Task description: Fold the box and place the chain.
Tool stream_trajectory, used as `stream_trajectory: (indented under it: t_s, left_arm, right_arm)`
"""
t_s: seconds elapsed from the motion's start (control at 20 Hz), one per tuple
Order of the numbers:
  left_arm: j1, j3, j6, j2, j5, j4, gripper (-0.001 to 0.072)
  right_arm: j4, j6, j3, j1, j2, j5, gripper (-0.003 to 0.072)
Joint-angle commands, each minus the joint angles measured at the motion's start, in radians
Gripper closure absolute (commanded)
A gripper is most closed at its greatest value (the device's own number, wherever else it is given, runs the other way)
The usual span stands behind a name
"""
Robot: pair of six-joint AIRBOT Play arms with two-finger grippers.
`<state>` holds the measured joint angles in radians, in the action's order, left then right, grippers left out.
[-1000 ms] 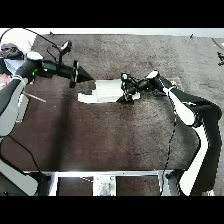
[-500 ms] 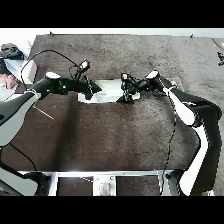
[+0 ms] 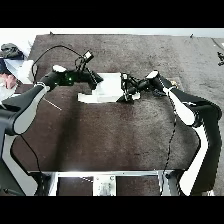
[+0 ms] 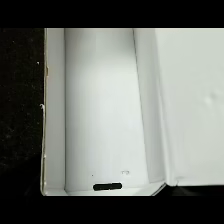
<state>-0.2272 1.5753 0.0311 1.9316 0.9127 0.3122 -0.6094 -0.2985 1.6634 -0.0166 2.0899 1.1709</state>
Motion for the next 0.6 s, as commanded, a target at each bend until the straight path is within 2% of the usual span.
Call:
stream_trajectory:
  t_s: [0.0, 0.25, 0.45, 0.55]
  left_arm:
    - [0.0, 0.039, -0.054, 0.043, -0.014, 0.023, 0.0699]
    - [0.0, 0.038, -0.083, 0.095, -0.005, 0.107, 0.0699]
    - [0.0, 0.04, -0.042, 0.117, -0.002, 0.114, 0.0698]
    - [0.001, 0.059, -0.029, 0.115, 0.033, 0.115, 0.0698]
  right_arm:
    - [0.0, 0.0, 0.001, 0.0, 0.0, 0.0, 0.0311]
    - [0.0, 0.0, 0.001, 0.0, 0.0, 0.0, 0.0311]
    - [0.0, 0.0, 0.001, 0.0, 0.0, 0.0, 0.0312]
    - [0.0, 0.0, 0.001, 0.0, 0.0, 0.0, 0.0311]
